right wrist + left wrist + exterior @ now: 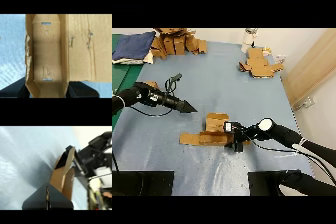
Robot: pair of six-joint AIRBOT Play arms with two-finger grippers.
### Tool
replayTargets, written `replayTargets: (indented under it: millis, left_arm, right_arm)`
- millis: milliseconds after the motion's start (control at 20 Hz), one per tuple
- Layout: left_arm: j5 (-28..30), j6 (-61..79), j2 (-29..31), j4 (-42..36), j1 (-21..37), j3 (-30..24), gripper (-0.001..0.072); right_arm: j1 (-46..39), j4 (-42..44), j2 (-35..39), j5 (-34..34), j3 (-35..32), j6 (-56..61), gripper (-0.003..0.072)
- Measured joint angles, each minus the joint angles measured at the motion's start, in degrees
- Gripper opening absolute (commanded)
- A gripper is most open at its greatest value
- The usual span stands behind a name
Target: Fold the box.
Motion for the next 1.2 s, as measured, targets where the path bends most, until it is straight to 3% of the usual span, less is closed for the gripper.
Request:
replayTargets:
  millis: [300,600,650,700,750,1000,1200]
  left_arm:
    - [6.75,22.10,6.62,7.52,-4.13,-3.52,0.0008]
    - [14.73,41.44,19.98,11.58,-10.51,-17.99,0.0013]
    - [15.23,42.82,21.05,12.00,-11.26,-19.82,0.0071]
    - [15.72,43.89,21.88,12.07,-11.93,-21.24,0.0387]
    - [16.06,44.70,22.47,12.15,-12.70,-22.40,0.0557]
    - [17.66,46.23,23.71,12.28,-15.39,-24.72,0.0557]
    - [22.71,39.34,23.96,12.31,-15.85,-25.14,0.0558]
  right_arm:
    - [-0.02,0.00,0.00,0.00,0.00,0.00,0.0561]
    - [-0.02,0.02,0.00,-0.02,0.00,0.00,0.0562]
    - [0.00,0.09,0.00,-0.02,0.00,0.00,0.0562]
    - [0.00,0.11,0.00,-0.02,0.00,0.00,0.0562]
    - [-0.02,0.17,0.00,-0.02,0.00,0.00,0.0561]
    - [0.00,0.24,0.00,-0.02,0.00,0.00,0.0562]
    - [-0.02,0.24,0.00,-0.02,0.00,0.02,0.0561]
